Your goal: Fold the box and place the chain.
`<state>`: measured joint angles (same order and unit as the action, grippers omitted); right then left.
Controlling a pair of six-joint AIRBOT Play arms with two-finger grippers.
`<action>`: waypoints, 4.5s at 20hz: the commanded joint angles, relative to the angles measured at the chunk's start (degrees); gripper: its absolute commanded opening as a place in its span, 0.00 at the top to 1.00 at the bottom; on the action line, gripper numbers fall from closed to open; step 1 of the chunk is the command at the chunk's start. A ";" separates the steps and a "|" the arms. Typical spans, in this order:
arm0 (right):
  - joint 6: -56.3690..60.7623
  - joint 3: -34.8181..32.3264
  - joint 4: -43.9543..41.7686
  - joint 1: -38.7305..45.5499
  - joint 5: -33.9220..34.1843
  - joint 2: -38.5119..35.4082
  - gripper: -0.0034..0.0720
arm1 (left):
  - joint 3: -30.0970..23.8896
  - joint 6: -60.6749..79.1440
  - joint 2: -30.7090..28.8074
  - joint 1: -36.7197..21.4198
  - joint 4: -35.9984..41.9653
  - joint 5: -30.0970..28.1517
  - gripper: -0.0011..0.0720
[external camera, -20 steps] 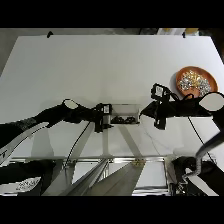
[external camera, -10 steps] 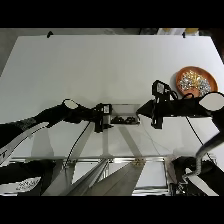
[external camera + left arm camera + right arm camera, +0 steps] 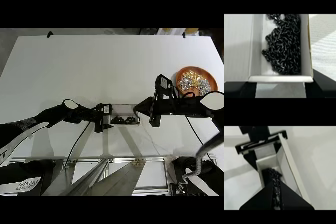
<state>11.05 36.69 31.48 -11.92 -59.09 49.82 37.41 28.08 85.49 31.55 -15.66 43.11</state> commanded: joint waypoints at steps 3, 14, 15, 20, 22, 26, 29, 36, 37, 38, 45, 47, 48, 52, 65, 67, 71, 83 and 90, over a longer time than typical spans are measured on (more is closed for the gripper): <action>-1.09 0.07 -8.00 -0.04 1.46 -0.04 0.93 | -0.02 0.02 -0.02 -0.02 -0.02 -0.02 0.45; -3.65 0.07 -15.17 -0.04 -0.50 -0.02 0.93 | -0.02 0.02 -0.02 -0.02 -0.02 -0.02 0.45; -3.67 0.07 -14.56 -0.04 -0.44 -0.02 0.93 | -0.02 0.00 -0.02 -0.02 -0.02 -0.02 0.45; -3.58 0.04 -0.33 -0.04 -1.03 1.18 0.93 | -0.02 0.02 -0.02 -0.02 0.00 -0.02 0.45; -3.61 0.04 3.21 -0.04 -1.86 2.38 0.93 | -0.02 0.02 -0.02 -0.02 -0.02 -0.02 0.45; -4.07 -0.55 3.76 -0.04 -1.55 4.22 0.93 | -0.02 0.02 -0.02 -0.02 -0.02 -0.02 0.45; -4.04 -0.76 5.29 -0.66 -1.38 6.19 0.80 | -0.02 0.02 -0.02 -0.02 -0.02 -0.02 0.45; -3.43 7.45 6.01 -3.30 -4.90 7.89 0.88 | -0.02 0.00 -0.02 -0.02 -0.02 0.00 0.45; -3.43 10.78 6.03 -3.30 -6.38 8.87 0.93 | -0.02 0.02 -0.02 -0.02 0.00 -0.02 0.45; -3.34 13.86 6.03 -3.30 -6.60 10.29 0.93 | -0.02 0.02 -0.02 -0.02 0.00 -0.02 0.45; 10.21 18.14 13.27 -3.69 -2.10 24.35 0.93 | -0.02 0.00 -0.02 -0.02 -0.02 -0.02 0.45; 12.63 16.96 16.61 -4.90 -2.32 24.72 0.93 | -0.02 0.02 -0.02 -0.02 -0.02 -0.02 0.45; 12.61 16.28 16.50 -5.44 -2.93 24.26 0.93 | -0.02 0.02 -0.02 -0.02 0.00 -0.02 0.45; 11.74 13.00 16.06 -8.20 -0.98 20.00 0.88 | -0.02 0.02 -0.02 -0.02 0.00 -0.04 0.45; 5.22 9.33 19.37 -15.30 3.56 15.67 0.56 | -0.02 0.02 -0.02 -0.02 -0.02 -0.02 0.45; 3.39 9.33 20.13 -16.35 4.85 15.67 0.56 | -0.02 0.00 -0.02 -0.02 -0.02 -0.02 0.45; 3.28 9.33 24.85 -19.89 10.12 15.67 0.56 | -0.02 0.02 -0.02 -0.02 0.00 0.02 0.45; 5.18 9.33 28.98 -22.18 6.56 15.67 0.56 | -0.02 0.02 -0.02 -0.02 -0.02 0.00 0.45; 9.94 9.33 32.72 -22.18 10.58 15.67 0.67 | -0.02 0.00 -0.02 -0.02 -0.02 0.00 0.45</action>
<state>19.55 46.04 62.74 -34.09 -50.02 65.54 37.41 27.83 85.49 31.55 -15.49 43.13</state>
